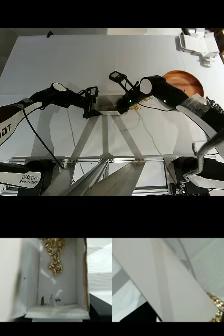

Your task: Fold the box and place the chain.

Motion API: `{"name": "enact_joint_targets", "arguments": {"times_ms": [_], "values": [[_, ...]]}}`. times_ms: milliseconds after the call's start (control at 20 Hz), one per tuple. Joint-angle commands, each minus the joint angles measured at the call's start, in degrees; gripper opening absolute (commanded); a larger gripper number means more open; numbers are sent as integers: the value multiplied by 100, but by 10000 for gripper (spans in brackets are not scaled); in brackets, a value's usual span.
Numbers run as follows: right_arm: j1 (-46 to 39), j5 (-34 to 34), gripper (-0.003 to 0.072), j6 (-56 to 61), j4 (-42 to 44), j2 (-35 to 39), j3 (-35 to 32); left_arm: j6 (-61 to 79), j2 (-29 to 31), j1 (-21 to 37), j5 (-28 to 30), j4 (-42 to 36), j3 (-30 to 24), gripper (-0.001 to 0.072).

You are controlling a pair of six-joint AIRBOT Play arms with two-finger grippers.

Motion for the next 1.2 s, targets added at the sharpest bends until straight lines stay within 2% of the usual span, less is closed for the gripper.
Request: {"name": "enact_joint_targets", "arguments": {"times_ms": [0, 200, 350, 400, 450, 500, 550, 650, 700, 850, 1150], "values": [[-2, 275, 200, -247, -17, 184, -4, 0, 0, 4, -2, 2, -2, 143], [-28, 649, 200, -935, -48, 691, -4, 0, 0, 2, -2, 2, -2, 143], [-391, 879, 201, -1552, -37, 1056, -11, 0, 0, 2, -2, 2, -2, 143], [-627, 949, 243, -1843, -11, 1147, -33, 0, 0, 2, -2, 2, -2, 143], [-872, 1040, 317, -2201, 44, 1178, -44, 0, 0, 2, -4, 2, -2, 143], [-1150, 1143, 340, -2645, 162, 1161, -46, 0, 0, 2, -2, 2, -2, 143], [-1397, 1163, 343, -3117, 295, 1110, -68, 0, 0, 2, -2, 2, -2, 143], [-1725, 1145, 420, -4079, 566, 918, -133, 0, 0, 2, -2, 2, -2, 143], [-1812, 1143, 427, -4588, 647, 787, -168, 0, 0, 2, -2, 2, -2, 143], [-1878, 1078, 551, -6046, 896, 286, -297, 0, 0, 2, -2, 2, -2, 143], [-1875, 568, 551, -7538, 1729, -501, -448, 0, 0, 2, -2, 2, -2, 143]]}}
